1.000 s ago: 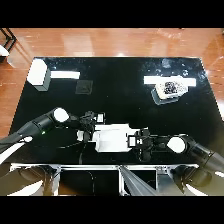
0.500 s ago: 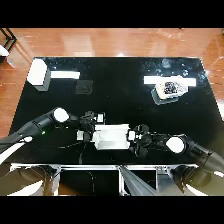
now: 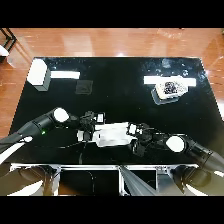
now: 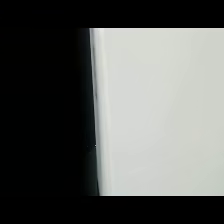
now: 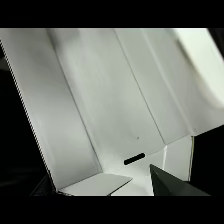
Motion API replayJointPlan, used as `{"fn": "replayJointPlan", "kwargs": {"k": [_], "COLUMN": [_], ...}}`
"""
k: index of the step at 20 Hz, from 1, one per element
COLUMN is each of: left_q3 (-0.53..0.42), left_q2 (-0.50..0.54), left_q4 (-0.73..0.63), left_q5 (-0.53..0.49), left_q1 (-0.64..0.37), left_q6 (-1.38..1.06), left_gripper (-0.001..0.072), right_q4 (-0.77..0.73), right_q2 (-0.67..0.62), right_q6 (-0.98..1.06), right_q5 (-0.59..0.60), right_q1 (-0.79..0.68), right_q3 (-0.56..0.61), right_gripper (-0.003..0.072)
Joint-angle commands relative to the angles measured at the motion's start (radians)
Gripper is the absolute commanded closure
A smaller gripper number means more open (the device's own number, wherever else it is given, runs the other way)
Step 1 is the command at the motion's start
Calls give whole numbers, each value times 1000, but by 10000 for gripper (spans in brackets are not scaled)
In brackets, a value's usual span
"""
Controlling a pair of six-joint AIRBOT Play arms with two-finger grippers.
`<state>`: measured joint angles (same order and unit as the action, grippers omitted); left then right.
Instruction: Fold the box and place the chain.
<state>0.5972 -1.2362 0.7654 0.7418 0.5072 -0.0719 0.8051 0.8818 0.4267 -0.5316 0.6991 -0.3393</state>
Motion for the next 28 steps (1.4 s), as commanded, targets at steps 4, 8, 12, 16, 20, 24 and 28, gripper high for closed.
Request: {"fn": "replayJointPlan", "kwargs": {"k": [4, 8, 12, 16, 20, 24, 28], "left_q3": [0, 0, 0, 0, 0, 0, 0], "left_q2": [0, 0, 0, 0, 0, 0, 0], "left_q4": [0, 0, 0, 1, 1, 1, 1], "left_q5": [0, 4, 29, 28, 29, 28, 27], "left_q1": [0, 0, 0, 0, 0, 0, 0], "left_q6": [0, 0, 0, 0, 0, 0, 0], "left_gripper": [691, 691, 692, 692, 692, 692, 692], "right_q4": [0, 2, 68, 63, 63, 75, 60], "right_q2": [-7, -13, -13, -13, -13, -13, -8], "right_q6": [9, -70, -90, -113, -121, -121, -121], "right_q5": [13, 21, 54, 28, 50, 66, 37], "right_q1": [1, 1, 1, 1, -1, -10, -20], "right_q3": [-9, -30, -44, -46, -50, -68, -68], "right_gripper": [-12, -12, -12, -13, -13, -13, -12]}}
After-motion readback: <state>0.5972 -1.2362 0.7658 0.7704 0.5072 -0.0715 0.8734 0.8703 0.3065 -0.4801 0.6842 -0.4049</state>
